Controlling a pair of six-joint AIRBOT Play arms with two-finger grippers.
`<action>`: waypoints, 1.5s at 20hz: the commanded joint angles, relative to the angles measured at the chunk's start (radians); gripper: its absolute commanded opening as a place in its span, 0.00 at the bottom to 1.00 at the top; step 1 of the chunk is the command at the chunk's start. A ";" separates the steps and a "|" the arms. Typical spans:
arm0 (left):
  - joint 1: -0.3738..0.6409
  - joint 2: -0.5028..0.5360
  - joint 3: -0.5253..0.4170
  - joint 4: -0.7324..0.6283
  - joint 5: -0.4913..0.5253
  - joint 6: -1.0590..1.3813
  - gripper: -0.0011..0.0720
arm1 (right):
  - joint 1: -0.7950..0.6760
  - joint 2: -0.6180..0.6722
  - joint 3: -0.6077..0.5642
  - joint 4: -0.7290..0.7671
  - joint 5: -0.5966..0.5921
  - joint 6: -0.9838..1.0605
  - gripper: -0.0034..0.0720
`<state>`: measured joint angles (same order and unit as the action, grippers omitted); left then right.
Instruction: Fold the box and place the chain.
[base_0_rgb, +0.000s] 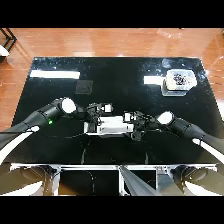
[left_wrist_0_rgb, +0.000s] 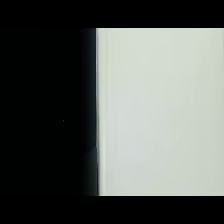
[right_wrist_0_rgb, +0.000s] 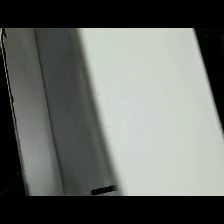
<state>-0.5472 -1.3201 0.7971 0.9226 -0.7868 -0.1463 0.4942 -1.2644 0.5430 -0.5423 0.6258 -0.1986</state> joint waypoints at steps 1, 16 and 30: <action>0.000 0.000 0.000 0.000 0.000 0.000 0.05 | 0.000 0.000 0.001 0.003 -0.003 0.000 0.60; 0.002 0.014 0.012 0.010 0.004 -0.010 0.40 | 0.000 0.000 0.001 0.003 -0.006 0.000 0.61; 0.155 0.256 0.011 0.103 -0.114 -0.394 0.89 | 0.000 0.000 0.001 0.007 -0.009 0.001 0.45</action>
